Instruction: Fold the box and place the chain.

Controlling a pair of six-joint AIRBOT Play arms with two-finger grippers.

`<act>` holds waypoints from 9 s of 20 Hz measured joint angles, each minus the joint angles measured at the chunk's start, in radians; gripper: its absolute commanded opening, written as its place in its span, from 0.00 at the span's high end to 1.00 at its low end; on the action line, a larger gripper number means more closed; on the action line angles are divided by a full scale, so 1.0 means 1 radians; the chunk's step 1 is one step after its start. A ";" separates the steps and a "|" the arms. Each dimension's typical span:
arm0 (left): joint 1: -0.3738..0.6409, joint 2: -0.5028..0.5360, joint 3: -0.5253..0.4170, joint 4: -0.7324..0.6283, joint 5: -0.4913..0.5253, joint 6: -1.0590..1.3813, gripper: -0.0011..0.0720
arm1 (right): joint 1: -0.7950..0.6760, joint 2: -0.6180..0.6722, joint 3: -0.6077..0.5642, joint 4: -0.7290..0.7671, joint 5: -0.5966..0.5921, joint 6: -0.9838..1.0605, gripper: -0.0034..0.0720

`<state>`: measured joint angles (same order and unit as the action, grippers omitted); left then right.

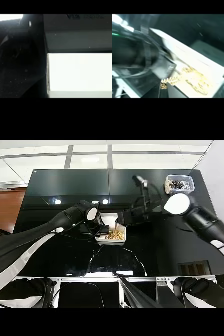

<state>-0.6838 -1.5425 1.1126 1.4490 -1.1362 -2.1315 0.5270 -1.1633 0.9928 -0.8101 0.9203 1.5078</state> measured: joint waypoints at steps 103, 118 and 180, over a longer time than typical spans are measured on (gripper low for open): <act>0.309 0.138 -0.386 -0.848 0.263 2.430 0.27 | -0.035 -0.074 -0.104 -0.008 0.027 -1.256 0.61; 0.309 0.138 -0.386 -0.848 0.262 2.431 0.27 | -0.033 -0.087 -0.108 -0.009 0.025 -1.248 0.64; 0.309 0.138 -0.386 -0.848 0.263 2.431 0.27 | -0.089 0.012 -0.170 0.209 0.050 -0.668 0.93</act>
<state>-0.3748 -1.4044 0.7269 0.6014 -0.8730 0.2993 0.4377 -1.1511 0.8227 -0.6014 0.9703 0.8394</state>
